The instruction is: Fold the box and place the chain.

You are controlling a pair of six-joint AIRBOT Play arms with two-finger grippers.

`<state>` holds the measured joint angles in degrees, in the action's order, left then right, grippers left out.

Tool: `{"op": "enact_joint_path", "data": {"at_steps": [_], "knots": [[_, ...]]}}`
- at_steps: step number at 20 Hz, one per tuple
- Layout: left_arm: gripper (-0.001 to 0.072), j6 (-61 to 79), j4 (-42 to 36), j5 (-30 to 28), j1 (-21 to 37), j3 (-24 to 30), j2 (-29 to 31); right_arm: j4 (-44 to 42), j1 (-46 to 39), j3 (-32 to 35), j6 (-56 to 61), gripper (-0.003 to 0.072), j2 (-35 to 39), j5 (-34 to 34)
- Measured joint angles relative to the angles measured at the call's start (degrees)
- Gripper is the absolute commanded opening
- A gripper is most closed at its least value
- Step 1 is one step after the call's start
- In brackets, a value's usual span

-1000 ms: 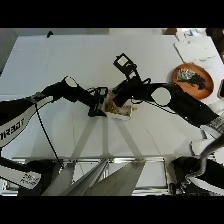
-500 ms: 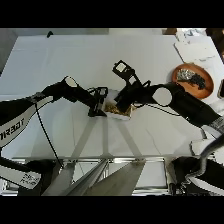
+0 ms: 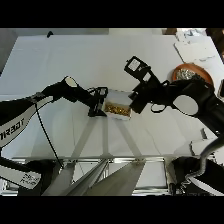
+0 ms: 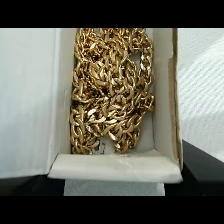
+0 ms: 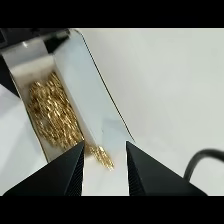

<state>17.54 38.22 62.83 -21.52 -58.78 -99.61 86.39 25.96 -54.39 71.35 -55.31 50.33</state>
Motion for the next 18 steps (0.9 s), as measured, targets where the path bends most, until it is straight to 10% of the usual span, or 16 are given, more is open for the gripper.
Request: {"op": "enact_joint_path", "data": {"at_steps": [10, 18], "knots": [[0.0092, 0.0, 0.0, 0.0, 0.0, 0.0, 0.0, 10.75, -3.52, 0.0, 3.67, 0.0282, 2.69, 15.93], [0.0092, -0.02, 0.0, -0.02, 0.0, 0.0, 0.0, 3.15, -14.29, 3.65, -5.31, 0.0284, 4.31, 22.71]]}}
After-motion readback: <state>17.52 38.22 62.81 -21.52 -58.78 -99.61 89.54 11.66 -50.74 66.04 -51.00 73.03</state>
